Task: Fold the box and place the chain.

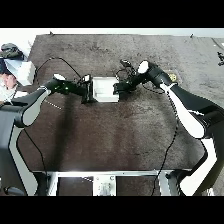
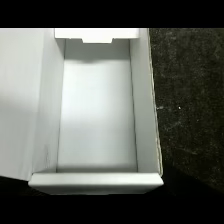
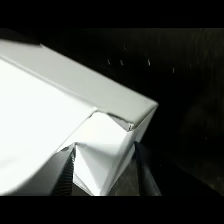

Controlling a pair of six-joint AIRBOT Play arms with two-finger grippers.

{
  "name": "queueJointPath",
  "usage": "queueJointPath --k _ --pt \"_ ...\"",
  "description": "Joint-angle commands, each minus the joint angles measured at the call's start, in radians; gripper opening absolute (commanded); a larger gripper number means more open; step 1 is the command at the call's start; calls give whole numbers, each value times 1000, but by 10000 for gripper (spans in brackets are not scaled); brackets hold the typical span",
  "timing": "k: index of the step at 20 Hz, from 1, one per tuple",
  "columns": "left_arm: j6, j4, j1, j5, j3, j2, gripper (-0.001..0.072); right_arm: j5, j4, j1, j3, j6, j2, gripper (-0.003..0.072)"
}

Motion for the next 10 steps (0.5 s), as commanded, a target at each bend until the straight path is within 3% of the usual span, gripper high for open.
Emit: queueJointPath --k 1,10 --pt "0 0 2 1 1 1 323 -8 -84 9 7 53 -3 411" --pt "0 -1 1 1 1 1 323 223 -344 99 293 273 -137 407"
